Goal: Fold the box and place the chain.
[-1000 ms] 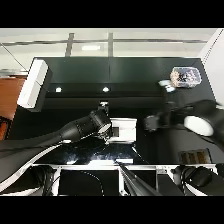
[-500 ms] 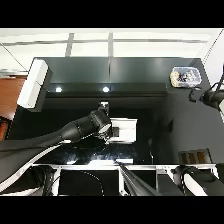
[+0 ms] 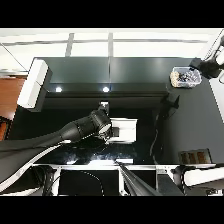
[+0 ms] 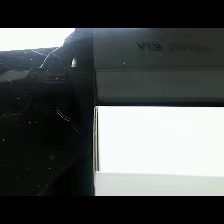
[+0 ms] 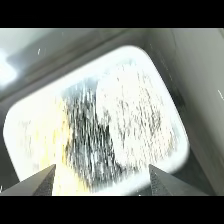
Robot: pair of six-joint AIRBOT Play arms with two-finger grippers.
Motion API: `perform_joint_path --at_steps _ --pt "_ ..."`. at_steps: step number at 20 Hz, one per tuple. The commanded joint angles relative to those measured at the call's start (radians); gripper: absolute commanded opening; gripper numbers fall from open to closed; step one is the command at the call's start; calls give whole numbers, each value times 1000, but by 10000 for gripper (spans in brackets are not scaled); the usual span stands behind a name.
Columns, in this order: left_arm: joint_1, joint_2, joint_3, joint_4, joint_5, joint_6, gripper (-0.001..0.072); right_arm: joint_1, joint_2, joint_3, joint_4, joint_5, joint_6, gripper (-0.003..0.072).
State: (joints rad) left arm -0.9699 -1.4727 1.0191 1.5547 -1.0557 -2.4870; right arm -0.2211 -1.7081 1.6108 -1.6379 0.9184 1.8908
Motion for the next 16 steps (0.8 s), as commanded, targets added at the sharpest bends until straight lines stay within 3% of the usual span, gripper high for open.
perform_joint_path --at_steps 1,12,13,15,16 --pt "1 -1 1 0 -5 0 31 -14 -221 251 3 92 -8 661" --pt "1 -1 0 5 -4 0 31 -35 -329 281 -61 95 -15 631" --pt "1 -1 0 5 -4 0 31 -34 -333 281 -56 95 -15 493" --pt "1 -1 0 5 -4 0 31 -34 -335 281 -34 101 -21 451" --pt "1 -1 0 5 -4 0 31 -34 -333 285 -34 123 -21 195"
